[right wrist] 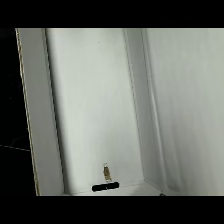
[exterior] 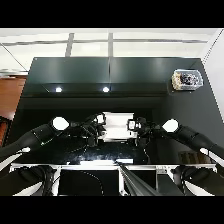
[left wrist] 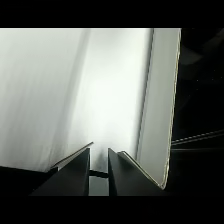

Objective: Fold the box and place the chain.

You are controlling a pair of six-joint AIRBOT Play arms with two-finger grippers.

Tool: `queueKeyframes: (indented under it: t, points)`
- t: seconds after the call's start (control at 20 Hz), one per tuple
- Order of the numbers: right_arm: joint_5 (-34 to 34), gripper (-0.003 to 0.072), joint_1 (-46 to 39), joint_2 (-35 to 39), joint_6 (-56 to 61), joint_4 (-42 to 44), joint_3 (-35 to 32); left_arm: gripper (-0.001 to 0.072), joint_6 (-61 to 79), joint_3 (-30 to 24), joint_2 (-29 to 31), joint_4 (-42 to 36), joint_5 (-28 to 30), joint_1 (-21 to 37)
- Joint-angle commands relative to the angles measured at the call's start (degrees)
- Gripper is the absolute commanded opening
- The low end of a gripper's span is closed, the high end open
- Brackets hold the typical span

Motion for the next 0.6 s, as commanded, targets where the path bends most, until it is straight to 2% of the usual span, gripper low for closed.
queueKeyframes:
  t: [0.0,0.2,0.3,0.35,0.4,0.45,0.5,0.55]
  points:
    - [0.0,0.0417,0.0,0.0,0.0,0.0,0.0,0.0146,0.0,0.0,0.0,0.0,1.1,0.0]
    - [0.0,0.0417,0.0,0.0,0.0,0.0,0.0,0.0148,0.0,0.0,0.0,0.0,1.4,0.0]
    - [0.0,0.0418,0.0,0.0,0.0,0.0,0.0,0.0287,0.0,0.0,0.0,0.0,1.5,-0.5]
    - [0.0,0.0417,0.0,0.0,0.0,0.0,0.0,0.0311,0.0,0.0,0.0,0.0,1.5,-0.8]
    - [0.0,0.0417,0.0,0.0,0.0,0.0,0.0,0.0299,-0.1,0.0,0.0,0.0,1.0,-0.9]
    - [0.0,0.0417,0.0,0.0,0.0,0.0,0.0,0.0194,-0.2,0.0,0.0,0.1,-0.1,-0.9]
    - [0.0,0.0417,0.0,0.0,0.0,0.0,0.0,0.0166,-0.2,0.0,0.0,0.0,-0.1,-0.9]
    - [0.0,0.0417,0.0,0.0,0.0,0.0,0.0,0.0208,-0.2,0.0,0.0,0.0,-0.1,-0.9]
